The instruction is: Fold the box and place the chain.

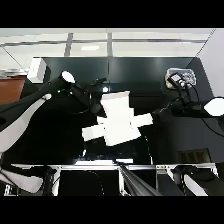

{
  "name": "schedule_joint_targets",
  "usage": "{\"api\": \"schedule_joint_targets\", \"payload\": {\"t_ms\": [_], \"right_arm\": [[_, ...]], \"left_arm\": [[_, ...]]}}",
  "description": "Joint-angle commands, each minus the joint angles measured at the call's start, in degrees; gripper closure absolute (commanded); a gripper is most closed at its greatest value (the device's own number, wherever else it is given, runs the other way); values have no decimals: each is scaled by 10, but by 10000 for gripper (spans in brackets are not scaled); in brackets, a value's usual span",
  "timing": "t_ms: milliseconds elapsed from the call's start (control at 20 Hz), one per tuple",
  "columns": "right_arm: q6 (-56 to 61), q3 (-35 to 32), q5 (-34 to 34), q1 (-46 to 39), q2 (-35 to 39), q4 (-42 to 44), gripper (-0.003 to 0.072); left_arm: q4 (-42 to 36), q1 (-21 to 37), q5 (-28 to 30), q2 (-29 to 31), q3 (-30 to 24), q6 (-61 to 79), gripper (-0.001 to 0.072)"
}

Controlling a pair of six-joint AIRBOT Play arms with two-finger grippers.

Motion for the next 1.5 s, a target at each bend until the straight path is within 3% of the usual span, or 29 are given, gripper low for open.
{"api": "schedule_joint_targets", "payload": {"t_ms": [0,100,300,600,750,800,1150,1450], "right_arm": [[0,19,27,0,0,17,116],[0,18,28,1,0,62,116],[-85,7,25,2,-4,64,116],[-170,-82,-10,2,-12,83,116],[-230,-122,-19,2,-12,108,97],[-245,-132,-19,2,-12,109,-30],[-422,-146,-14,33,-12,111,-27],[-445,-146,-28,84,-12,109,-20]], "left_arm": [[-13,-42,134,99,-82,118,686],[-33,-59,193,124,-117,205,686],[45,-88,223,95,-122,339,685],[-2,-93,301,62,-123,445,686],[2,-93,305,59,-122,446,686],[1,-93,304,59,-122,446,686],[1,-93,304,59,-122,446,685],[1,-93,292,59,-122,446,684]]}}
